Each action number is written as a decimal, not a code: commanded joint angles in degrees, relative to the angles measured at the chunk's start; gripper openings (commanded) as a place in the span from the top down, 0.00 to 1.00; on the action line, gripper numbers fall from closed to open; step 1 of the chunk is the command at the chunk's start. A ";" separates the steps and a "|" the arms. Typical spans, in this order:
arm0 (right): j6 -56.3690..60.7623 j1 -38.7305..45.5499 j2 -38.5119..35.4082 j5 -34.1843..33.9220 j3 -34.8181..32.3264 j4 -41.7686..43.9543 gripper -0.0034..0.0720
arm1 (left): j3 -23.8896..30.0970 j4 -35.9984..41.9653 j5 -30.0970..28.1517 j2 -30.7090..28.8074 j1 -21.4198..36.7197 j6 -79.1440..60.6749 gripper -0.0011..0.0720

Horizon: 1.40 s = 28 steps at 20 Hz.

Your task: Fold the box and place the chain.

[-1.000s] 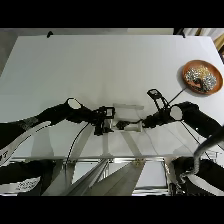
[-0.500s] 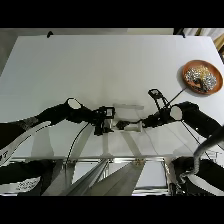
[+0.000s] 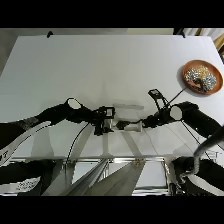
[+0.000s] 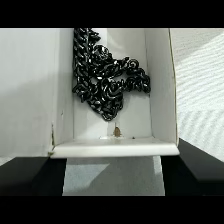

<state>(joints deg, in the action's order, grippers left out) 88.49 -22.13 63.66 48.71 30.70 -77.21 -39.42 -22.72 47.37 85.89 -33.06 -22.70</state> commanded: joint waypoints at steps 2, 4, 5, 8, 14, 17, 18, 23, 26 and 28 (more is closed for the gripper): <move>-0.02 0.04 2.43 0.48 -0.04 0.13 0.85 | -0.02 -0.02 0.00 0.00 0.00 0.00 0.94; -0.04 0.04 2.19 1.20 0.02 0.07 0.94 | -0.02 -0.02 0.02 0.00 0.00 0.00 0.94; -0.28 0.04 2.19 1.97 0.09 -0.07 0.94 | -0.02 -0.02 -0.02 0.00 0.00 0.00 0.94; -0.48 0.04 2.10 4.96 0.52 -0.35 0.94 | -0.02 -0.02 0.00 0.00 0.00 0.00 0.94; -0.70 0.04 -10.60 4.46 2.03 -1.70 0.94 | -0.02 -0.02 -0.02 0.00 0.00 0.00 0.94; -1.44 0.04 -20.68 5.64 2.05 -0.79 0.94 | -0.02 -0.02 -0.02 0.00 0.00 0.00 0.94; -3.17 0.02 -24.06 5.75 2.05 0.61 0.94 | -0.02 -0.02 -0.02 0.00 0.00 0.00 0.94; -6.86 0.04 -41.29 1.99 2.08 10.36 0.94 | -0.02 -0.02 0.39 0.00 0.00 0.00 0.94; -11.23 0.04 -46.51 -0.74 2.16 18.36 0.94 | -0.02 -0.02 0.44 0.00 0.00 0.00 0.94; -18.34 0.04 -46.97 -1.51 2.16 26.32 0.94 | -0.02 -0.02 0.42 0.00 0.00 0.00 0.94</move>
<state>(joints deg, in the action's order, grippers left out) 77.82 -22.11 20.14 49.32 32.80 -61.47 -39.44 -22.72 47.59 85.89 -33.06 -22.68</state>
